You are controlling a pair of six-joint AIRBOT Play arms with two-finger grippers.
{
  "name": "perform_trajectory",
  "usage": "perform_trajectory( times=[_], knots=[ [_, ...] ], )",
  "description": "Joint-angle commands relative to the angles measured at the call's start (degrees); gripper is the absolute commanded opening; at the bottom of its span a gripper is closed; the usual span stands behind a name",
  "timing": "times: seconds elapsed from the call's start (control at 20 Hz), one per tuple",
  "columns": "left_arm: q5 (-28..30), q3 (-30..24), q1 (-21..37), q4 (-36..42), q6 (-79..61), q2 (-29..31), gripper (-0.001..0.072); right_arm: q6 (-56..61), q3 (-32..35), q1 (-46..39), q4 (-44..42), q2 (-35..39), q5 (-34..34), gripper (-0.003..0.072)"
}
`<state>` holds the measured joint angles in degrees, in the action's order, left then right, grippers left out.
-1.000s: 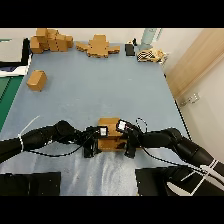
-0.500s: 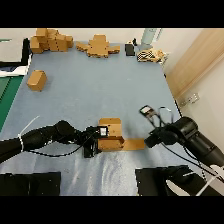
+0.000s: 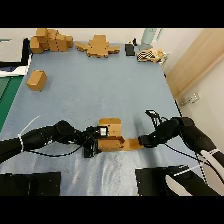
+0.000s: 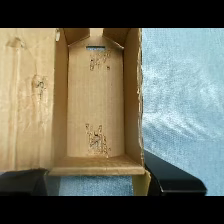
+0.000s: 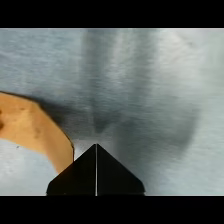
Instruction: Fold the box.
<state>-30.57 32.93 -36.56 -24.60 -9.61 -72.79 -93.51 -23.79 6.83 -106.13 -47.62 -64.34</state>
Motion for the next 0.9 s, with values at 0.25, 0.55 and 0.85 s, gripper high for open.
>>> perform_trajectory(
  times=[0.25, 0.55, 0.85],
  knots=[
    [0.04, 0.04, -0.02, -0.02, -0.02, -0.02, 0.0474, -4.66, 0.85, -0.74, -12.66, 2.58, 0.31, 0.0004],
    [0.04, 0.04, -0.02, -0.02, -0.02, -0.02, 0.0474, -8.92, 0.90, -0.72, -16.26, -2.84, 2.03, 0.0005],
    [0.00, 0.04, -0.02, -0.02, -0.02, -0.02, 0.0474, -11.87, 0.24, -0.72, -22.38, -2.64, 2.29, 0.0209]
  ],
)
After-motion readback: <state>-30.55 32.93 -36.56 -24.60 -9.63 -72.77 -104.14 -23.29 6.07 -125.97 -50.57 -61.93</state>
